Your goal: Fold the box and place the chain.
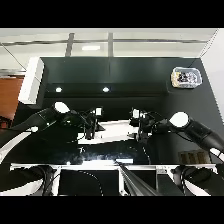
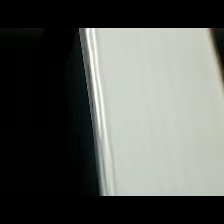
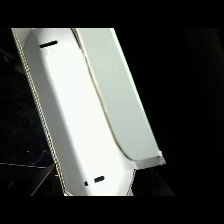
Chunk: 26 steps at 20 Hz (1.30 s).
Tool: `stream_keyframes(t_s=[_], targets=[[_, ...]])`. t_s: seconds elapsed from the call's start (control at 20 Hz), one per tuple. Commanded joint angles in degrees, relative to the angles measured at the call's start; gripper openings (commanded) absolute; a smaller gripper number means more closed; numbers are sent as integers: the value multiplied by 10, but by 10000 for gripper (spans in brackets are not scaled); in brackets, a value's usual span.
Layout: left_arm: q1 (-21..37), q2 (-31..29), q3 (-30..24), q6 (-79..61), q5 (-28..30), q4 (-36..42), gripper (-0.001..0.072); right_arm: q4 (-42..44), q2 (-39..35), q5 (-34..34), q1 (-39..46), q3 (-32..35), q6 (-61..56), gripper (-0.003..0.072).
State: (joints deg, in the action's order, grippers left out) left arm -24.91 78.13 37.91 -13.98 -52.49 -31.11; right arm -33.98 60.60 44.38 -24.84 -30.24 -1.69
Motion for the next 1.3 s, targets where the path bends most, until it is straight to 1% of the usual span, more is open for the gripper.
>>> stream_keyframes(t_s=[0.0, 0.1, 0.35, 0.65, 0.85, 1.05, 1.25], targets=[[0, 0, 0, 0, 2, -4, 25, 22, 21, 19, 3, 1, 44, 678], [0, 0, 0, 0, 6, -4, 24, 23, 24, 19, 3, 7, 50, 678], [0, 0, 2, 0, 43, -4, 25, 38, 24, 17, 3, 26, 68, 678], [0, 0, 3, 0, 45, -4, 25, 83, 61, 7, 2, 27, 149, 678], [0, 0, 3, 0, 45, -4, 25, 82, 80, 2, 2, 27, 157, 678], [0, 0, 3, 5, 45, -4, 25, 73, 81, -3, -4, 26, 155, 678], [0, 0, 3, 5, 45, -4, 25, 38, 83, -39, -37, 26, 124, 678]])
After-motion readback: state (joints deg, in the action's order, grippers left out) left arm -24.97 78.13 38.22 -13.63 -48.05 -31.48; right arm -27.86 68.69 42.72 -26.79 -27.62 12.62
